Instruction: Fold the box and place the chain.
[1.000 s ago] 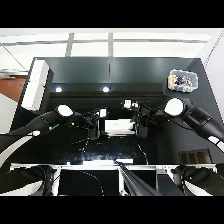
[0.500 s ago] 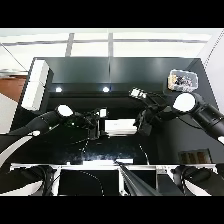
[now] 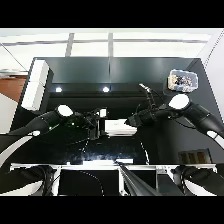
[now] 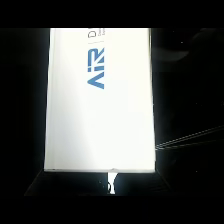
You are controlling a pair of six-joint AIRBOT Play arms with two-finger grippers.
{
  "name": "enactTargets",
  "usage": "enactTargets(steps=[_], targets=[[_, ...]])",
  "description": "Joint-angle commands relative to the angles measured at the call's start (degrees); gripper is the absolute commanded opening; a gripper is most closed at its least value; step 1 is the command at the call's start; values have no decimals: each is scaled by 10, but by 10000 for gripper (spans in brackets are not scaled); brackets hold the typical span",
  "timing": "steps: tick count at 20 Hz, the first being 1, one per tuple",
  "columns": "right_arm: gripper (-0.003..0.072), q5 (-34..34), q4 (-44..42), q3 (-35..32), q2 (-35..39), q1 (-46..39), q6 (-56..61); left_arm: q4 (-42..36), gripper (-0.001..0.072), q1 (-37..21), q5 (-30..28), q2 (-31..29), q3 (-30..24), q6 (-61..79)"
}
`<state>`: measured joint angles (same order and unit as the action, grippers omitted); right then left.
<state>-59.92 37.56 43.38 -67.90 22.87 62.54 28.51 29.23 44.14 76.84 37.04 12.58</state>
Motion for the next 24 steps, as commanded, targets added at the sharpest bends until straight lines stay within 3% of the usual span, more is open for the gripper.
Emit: enactTargets(steps=[1,12,18,19,20,21,24], targets=[[19,2,-35,-3,-42,6,14,0,464,0,0,0,0,0],[21,13,-31,-3,-86,6,13,0,465,0,0,0,0,0],[28,-60,-30,29,-24,-34,-7,-3,468,-1,-4,0,0,-3],[28,-72,-30,37,-3,-53,-7,-3,501,-1,-7,0,0,-3],[28,-78,-31,42,17,-72,-7,-3,644,-1,-7,0,0,-3],[28,-81,-31,43,36,-92,-6,-2,718,-1,-4,-3,0,-11],[28,-101,-30,43,77,-139,-7,26,719,-3,0,-35,0,-31]])
